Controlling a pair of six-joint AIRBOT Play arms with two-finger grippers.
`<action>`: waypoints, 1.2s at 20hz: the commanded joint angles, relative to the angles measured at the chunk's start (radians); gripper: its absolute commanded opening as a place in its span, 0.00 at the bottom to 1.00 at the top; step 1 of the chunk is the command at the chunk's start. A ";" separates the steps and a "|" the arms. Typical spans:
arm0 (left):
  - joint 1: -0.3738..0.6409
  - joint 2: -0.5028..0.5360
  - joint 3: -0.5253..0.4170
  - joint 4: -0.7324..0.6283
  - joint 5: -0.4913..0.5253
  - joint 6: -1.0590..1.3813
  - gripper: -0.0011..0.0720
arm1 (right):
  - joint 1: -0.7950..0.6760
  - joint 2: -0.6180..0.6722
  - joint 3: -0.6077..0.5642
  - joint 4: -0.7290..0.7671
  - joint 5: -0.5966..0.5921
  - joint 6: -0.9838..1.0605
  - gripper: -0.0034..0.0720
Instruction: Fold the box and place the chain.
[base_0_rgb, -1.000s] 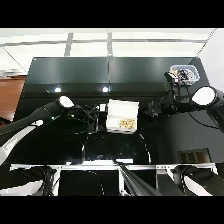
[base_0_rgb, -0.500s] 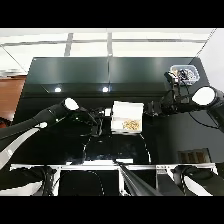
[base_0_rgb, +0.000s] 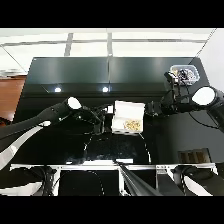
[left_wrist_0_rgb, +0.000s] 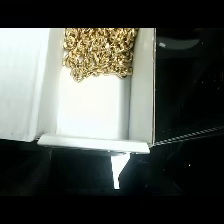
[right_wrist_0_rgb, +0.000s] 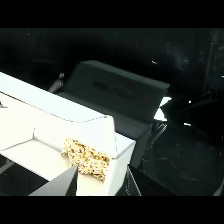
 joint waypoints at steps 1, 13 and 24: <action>-0.017 -0.014 0.019 0.003 -0.009 -0.003 0.98 | 0.000 0.001 0.000 0.000 0.000 0.000 0.54; -0.020 -0.014 0.019 -0.005 0.024 -0.026 0.98 | 0.000 0.001 0.000 0.000 -0.005 0.000 0.54; -0.021 -0.018 0.026 -0.024 0.031 -0.009 0.98 | 0.000 0.001 0.000 0.000 -0.014 0.000 0.54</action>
